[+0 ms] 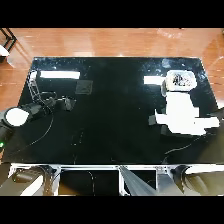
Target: Fold the box and place the chain.
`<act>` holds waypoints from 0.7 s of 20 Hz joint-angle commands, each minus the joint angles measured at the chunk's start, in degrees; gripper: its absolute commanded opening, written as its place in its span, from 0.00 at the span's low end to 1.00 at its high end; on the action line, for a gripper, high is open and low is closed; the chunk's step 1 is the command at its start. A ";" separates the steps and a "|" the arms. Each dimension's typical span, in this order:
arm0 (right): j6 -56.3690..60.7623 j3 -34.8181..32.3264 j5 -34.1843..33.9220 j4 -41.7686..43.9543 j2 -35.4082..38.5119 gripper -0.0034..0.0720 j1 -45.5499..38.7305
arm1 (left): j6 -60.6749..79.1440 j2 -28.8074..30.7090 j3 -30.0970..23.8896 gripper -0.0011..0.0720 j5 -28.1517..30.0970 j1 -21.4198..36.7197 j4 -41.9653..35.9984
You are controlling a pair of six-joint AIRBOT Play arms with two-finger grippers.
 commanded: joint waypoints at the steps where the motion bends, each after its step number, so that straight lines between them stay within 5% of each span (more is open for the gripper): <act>1: -1.81 0.68 1.73 -2.56 -3.96 0.98 3.08 | -0.02 -0.02 0.02 0.87 0.09 -0.02 -0.02; 3: -2.10 0.70 2.23 -2.43 -3.93 0.95 3.15 | -0.02 -0.02 0.02 0.87 0.11 -0.02 -0.02; 4: -2.10 0.70 2.73 -2.56 -3.91 0.72 3.08 | -0.02 -0.02 0.02 0.87 0.11 -0.02 -0.02; 6: -2.10 0.68 3.72 -2.49 -3.89 0.66 3.02 | -0.02 -0.02 0.02 0.87 -0.04 -0.02 -0.04; 7: -2.12 0.68 4.20 -2.40 -3.87 0.44 3.04 | -0.09 -0.02 0.02 0.87 -0.15 -0.02 -0.04; 10: -2.56 0.63 5.29 -1.66 -2.97 0.34 3.04 | -0.17 -0.02 0.02 0.87 -0.13 -0.02 -0.04; 11: -3.39 0.61 5.66 -1.05 -2.32 0.11 3.04 | -0.17 -0.02 0.02 0.87 -0.15 -0.02 -0.04; 14: -5.29 -0.04 6.67 4.85 0.17 0.07 3.13 | -0.20 -0.02 0.02 0.87 -0.13 -0.02 -0.07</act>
